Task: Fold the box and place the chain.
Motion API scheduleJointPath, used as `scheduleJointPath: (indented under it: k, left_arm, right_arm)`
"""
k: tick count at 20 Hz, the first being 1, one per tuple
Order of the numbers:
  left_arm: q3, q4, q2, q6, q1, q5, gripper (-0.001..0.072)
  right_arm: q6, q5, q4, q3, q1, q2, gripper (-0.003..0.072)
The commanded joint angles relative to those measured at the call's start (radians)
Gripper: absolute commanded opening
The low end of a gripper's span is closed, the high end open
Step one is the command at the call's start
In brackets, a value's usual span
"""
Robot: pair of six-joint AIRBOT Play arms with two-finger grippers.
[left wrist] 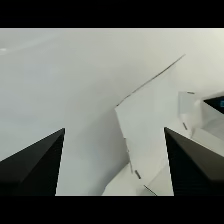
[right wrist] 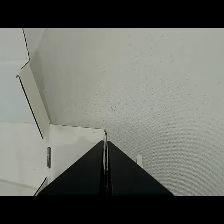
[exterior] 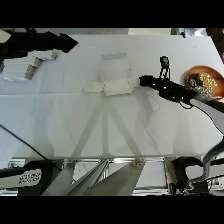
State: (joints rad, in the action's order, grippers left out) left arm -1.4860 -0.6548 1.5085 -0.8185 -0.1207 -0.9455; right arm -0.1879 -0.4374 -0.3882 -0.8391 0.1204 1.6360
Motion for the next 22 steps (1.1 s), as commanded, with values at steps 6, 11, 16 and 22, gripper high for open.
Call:
scheduleJointPath:
  k: [6,11,16,22]
  left_arm:
    - [-0.304,-0.064,0.336,-0.151,0.113,-0.214,0.0699]
    - [-0.333,-0.069,0.459,-0.223,0.143,-0.189,0.0699]
    - [-0.335,-0.166,0.497,-0.242,0.196,-0.109,0.0699]
    - [-0.335,-0.161,0.502,-0.266,0.202,-0.058,0.0699]
  right_arm:
    - [0.000,0.000,0.000,0.000,0.000,-0.001,0.0012]
    - [0.000,0.000,0.000,0.000,0.000,-0.001,0.0012]
    - [0.000,0.000,0.000,0.000,0.000,-0.001,0.0012]
    - [0.000,0.000,0.000,0.000,0.000,-0.001,0.0012]
